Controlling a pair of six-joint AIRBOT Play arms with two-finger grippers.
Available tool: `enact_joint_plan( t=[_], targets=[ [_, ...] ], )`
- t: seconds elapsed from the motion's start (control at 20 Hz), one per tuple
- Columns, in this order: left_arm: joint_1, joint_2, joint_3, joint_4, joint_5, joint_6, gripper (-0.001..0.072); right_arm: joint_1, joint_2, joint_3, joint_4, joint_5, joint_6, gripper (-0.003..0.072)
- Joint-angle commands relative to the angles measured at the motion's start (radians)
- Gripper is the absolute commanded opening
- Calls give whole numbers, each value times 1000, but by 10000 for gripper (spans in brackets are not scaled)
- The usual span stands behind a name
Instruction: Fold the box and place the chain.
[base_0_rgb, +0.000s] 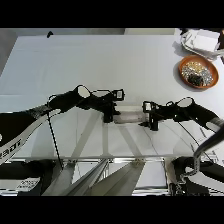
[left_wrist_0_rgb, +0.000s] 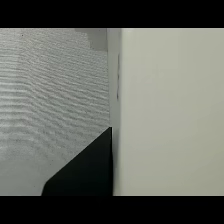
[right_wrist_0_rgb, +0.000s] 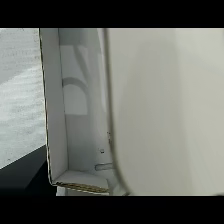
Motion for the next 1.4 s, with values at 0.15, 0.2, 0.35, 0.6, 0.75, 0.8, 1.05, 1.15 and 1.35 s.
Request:
enact_joint_plan(
  t=[0.15, 0.2, 0.35, 0.6, 0.75, 0.8, 1.05, 1.15, 1.35],
  targets=[
    [0, 0, 0, 0, 0, 0, 12, 1, 0, 0, 0, 5, 0, 317],
    [0, 0, 0, 0, 0, 0, 12, 1, 0, 0, 0, 5, 0, 317],
    [0, 0, 0, 0, 0, 0, 12, 1, 0, 0, 0, 5, 0, 321],
    [0, 0, 0, 0, 0, 0, 12, 1, 0, 0, 0, 5, 0, 321],
    [0, 0, 0, 0, 0, 0, 12, 1, 0, 0, 0, 5, 0, 321],
    [0, 0, 0, 0, 0, 0, 12, 1, 0, 0, 0, 5, 0, 321],
    [0, 0, 0, 0, 0, 0, 12, 1, 0, 0, 0, 5, 0, 321],
    [0, 0, 0, 0, -5, 0, 11, 1, 0, 0, 0, 5, 0, 321],
    [3, 7, 0, 5, -7, 0, 102, 1, 0, 0, 0, 5, 0, 321]
  ],
)
